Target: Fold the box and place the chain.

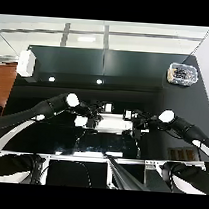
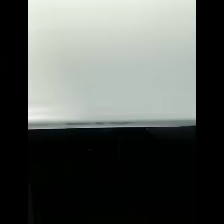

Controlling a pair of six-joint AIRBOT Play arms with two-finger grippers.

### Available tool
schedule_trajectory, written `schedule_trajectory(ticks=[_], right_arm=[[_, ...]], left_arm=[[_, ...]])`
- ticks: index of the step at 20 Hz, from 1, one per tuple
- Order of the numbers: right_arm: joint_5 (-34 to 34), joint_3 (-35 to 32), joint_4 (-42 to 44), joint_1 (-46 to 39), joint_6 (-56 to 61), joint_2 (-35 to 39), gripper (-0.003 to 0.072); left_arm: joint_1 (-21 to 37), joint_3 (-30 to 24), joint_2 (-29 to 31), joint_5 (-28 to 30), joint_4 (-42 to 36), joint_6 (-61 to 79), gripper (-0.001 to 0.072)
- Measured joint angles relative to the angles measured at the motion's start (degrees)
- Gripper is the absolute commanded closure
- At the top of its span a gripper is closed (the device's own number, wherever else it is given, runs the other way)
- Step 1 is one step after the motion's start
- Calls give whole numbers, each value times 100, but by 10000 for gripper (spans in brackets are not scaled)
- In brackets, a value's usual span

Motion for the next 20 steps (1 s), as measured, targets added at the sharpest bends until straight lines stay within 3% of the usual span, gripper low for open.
schedule_trajectory(ticks=[20], right_arm=[[-4, -11, -127, 2, 179, 0, 58]], left_arm=[[0, 0, 0, 2, -2, 0, 685]])
